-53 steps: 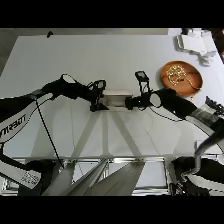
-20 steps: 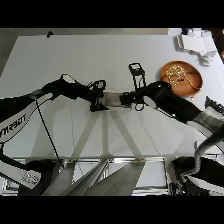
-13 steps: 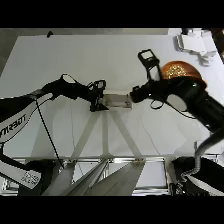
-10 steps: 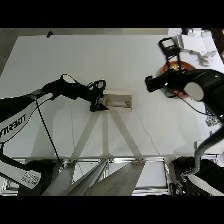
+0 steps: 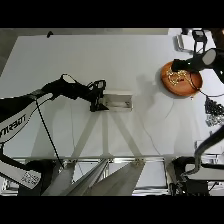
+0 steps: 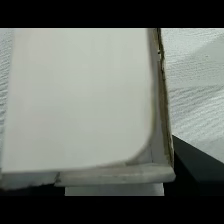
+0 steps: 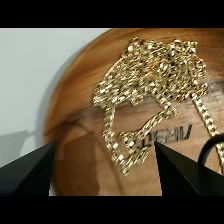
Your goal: Fold the box and place the chain.
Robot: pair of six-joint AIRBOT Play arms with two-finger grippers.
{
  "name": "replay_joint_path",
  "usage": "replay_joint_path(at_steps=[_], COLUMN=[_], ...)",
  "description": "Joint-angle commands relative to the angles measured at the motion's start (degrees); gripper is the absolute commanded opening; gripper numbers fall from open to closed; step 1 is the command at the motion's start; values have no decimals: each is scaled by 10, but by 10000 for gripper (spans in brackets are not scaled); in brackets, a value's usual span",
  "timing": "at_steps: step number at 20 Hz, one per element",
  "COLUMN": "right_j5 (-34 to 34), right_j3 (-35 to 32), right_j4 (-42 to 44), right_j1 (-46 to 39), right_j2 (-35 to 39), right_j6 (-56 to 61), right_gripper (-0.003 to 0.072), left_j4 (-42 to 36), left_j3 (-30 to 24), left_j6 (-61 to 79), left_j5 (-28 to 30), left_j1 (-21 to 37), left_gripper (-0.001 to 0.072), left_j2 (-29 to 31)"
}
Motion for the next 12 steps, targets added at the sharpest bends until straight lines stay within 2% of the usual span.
replay_joint_path(at_steps=[1,4,7,9,10,11,12], right_j5=[32,19,17,19,25,30,35], right_j3=[111,146,150,150,150,150,150], right_j4=[24,23,19,18,18,18,18], right_j1=[-31,-31,-33,-34,-33,-30,-28], right_j2=[-145,-207,-229,-231,-227,-219,-208], right_j6=[-20,-16,-13,-14,-14,-14,-15], right_gripper=[700,684,562,404,233,17,11], left_j4=[0,0,0,0,0,-1,-1], left_j3=[0,0,0,0,0,0,0], left_j6=[0,0,0,0,0,0,0], left_j5=[0,0,0,0,0,0,0], left_j1=[0,0,0,0,0,0,0], left_gripper=[159,159,159,159,159,159,159], left_j2=[0,0,0,0,0,0,0])
